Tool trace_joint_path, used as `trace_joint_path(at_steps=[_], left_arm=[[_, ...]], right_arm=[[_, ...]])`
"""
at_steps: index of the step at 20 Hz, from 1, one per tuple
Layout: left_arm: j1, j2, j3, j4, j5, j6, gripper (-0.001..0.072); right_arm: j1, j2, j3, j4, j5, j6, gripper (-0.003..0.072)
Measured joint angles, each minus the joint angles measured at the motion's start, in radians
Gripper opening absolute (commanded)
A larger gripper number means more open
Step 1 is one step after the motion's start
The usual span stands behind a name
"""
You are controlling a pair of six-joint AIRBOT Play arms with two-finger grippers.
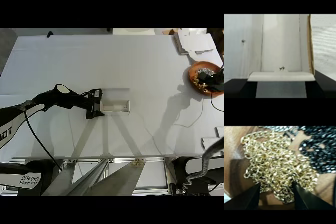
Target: Fold the box and place the chain.
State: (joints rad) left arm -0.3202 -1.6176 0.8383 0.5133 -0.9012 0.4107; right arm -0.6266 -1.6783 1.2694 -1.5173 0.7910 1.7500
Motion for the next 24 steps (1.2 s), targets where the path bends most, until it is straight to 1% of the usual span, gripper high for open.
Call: trace_joint_path(at_steps=[2,3,7,11,16,21,24], left_arm=[[0.000,0.000,0.000,0.000,0.000,0.000,0.0212],[0.000,0.000,0.000,0.000,0.000,0.000,0.0212],[0.000,0.000,0.000,0.000,0.000,0.000,0.0212],[0.000,0.000,0.000,0.000,0.000,0.000,0.0212],[0.000,0.000,0.000,0.000,0.000,0.000,0.0212],[0.000,0.000,0.000,0.000,0.000,0.000,0.0212],[0.000,0.000,0.000,0.000,0.000,0.000,0.0212]], right_arm=[[-0.003,-0.011,0.000,0.042,0.000,-0.023,0.0152],[-0.004,-0.014,0.000,0.059,-0.001,-0.032,0.0017],[-0.006,-0.018,0.001,0.067,0.002,-0.050,0.0008],[-0.006,0.022,0.000,0.052,0.053,-0.105,0.0007],[-0.006,0.155,0.001,0.048,0.085,-0.216,0.0007],[0.004,0.313,0.001,0.053,0.180,-0.256,0.0005],[0.051,0.429,-0.021,0.056,0.248,-0.285,0.0004]])
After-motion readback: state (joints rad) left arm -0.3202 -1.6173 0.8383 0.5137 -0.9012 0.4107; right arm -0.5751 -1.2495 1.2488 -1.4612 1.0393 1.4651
